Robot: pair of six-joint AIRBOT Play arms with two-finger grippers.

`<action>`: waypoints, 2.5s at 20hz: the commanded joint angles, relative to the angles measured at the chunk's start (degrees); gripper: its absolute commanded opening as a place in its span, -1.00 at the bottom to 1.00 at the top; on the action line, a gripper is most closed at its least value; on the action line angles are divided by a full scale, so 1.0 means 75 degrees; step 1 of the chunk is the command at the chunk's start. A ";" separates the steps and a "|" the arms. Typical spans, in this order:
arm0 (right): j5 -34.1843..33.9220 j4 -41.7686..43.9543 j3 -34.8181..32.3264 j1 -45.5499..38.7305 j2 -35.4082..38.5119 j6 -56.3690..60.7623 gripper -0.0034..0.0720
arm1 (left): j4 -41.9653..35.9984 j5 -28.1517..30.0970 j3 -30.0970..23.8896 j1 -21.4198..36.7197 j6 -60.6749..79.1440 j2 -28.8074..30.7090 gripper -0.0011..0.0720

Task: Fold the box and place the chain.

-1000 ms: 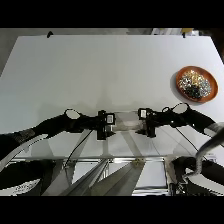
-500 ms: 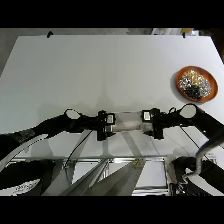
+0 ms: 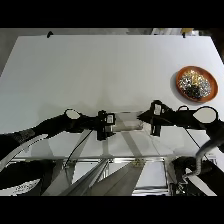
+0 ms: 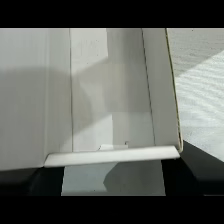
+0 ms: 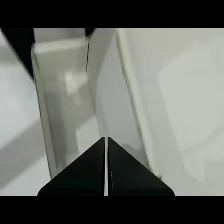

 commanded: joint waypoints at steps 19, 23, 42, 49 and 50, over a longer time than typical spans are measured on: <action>-0.1300 0.1003 0.0207 -0.0003 -0.1888 0.3118 -0.85 | 0.0000 0.0000 0.0000 0.0000 0.0003 0.0006 -0.51; -0.1067 -0.0522 0.0560 -0.0003 -0.0277 0.4170 -0.85 | 0.0000 0.0000 0.0000 0.0000 0.0003 0.0006 -0.51; 0.0073 -0.3573 0.0117 -0.0017 -0.0734 -0.0192 -0.40 | 0.0000 0.0000 0.0000 0.0000 0.0003 0.0006 -0.51; -0.0216 -0.2422 0.0117 -0.0017 -0.1574 -0.1192 -0.43 | 0.0000 0.0000 0.0000 0.0000 0.0003 0.0006 -0.51; -0.0224 -0.2294 0.0117 -0.0017 -0.1626 -0.1189 -0.43 | 0.0000 0.0000 0.0000 0.0000 0.0006 0.0006 -0.51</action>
